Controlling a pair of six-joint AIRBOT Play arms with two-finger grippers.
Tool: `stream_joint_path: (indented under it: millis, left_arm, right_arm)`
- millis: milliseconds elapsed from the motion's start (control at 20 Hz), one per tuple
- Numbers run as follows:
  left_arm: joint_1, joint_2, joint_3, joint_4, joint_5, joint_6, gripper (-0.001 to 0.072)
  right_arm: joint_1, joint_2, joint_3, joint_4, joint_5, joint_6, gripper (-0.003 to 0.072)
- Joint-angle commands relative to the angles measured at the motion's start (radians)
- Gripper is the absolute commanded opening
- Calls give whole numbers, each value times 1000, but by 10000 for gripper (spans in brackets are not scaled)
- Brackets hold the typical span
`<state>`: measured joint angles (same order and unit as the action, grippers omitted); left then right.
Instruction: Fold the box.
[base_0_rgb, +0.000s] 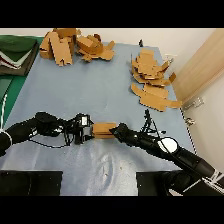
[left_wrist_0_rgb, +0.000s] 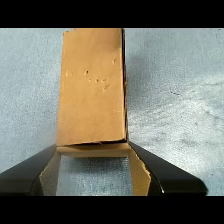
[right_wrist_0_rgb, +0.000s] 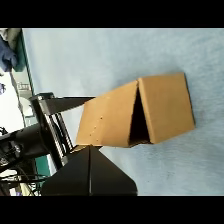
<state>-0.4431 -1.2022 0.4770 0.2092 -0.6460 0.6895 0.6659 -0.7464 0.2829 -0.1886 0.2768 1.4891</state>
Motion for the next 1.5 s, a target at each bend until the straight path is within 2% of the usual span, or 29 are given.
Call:
stream_joint_path:
  millis: [0,350,900,1100,1300,1450]
  left_arm:
    - [0,1,0,0,0,1,458]
    - [0,1,0,0,0,1,457]
    - [0,1,0,0,0,1,457]
    - [0,1,0,0,0,1,458]
    - [0,1,0,-4,4,0,458]
    - [0,1,0,-4,4,1,458]
  right_arm:
    - [-1,-69,8,66,5,-76,-1]
    - [-1,-208,48,67,29,-120,-1]
    - [-2,-213,58,75,27,-140,0]
    - [-5,-94,142,39,-27,-173,3]
    - [-75,92,164,-40,-212,-172,3]
    - [-133,111,158,-42,-98,-158,4]
